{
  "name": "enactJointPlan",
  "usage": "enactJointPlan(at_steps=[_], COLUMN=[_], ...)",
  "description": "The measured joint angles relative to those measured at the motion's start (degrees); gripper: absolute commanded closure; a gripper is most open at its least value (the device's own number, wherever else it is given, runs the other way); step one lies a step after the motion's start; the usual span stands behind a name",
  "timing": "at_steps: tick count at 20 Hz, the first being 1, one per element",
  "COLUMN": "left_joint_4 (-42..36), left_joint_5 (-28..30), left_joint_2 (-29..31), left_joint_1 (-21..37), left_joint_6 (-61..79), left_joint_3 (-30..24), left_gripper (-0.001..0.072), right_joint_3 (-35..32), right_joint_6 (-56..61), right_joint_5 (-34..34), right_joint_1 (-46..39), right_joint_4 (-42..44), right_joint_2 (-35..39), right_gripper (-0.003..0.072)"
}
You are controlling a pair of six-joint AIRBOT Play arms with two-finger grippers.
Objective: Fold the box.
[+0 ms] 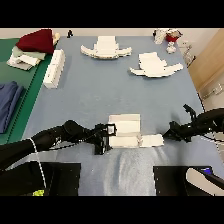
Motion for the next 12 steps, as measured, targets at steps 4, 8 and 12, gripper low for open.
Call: enactJointPlan(at_steps=[4,8,12], left_joint_4=[0.0,0.0,0.0], left_joint_5=[0.0,0.0,0.0], left_joint_2=[0.0,0.0,0.0], left_joint_1=[0.0,0.0,0.0], left_joint_6=[0.0,0.0,0.0], left_joint_3=[0.0,0.0,0.0], left_gripper=[0.0195,0.0195,0.0195], right_joint_3=[-3.0,-4.0,-4.2], right_joint_6=[-2.1,-2.7,-2.9], right_joint_5=[1.7,1.7,2.1], right_joint_1=[0.4,5.4,12.0], right_joint_4=[3.6,7.1,9.9], right_joint_2=[-0.9,-1.1,-1.1], right_gripper=[0.0686,0.0685,0.0685])
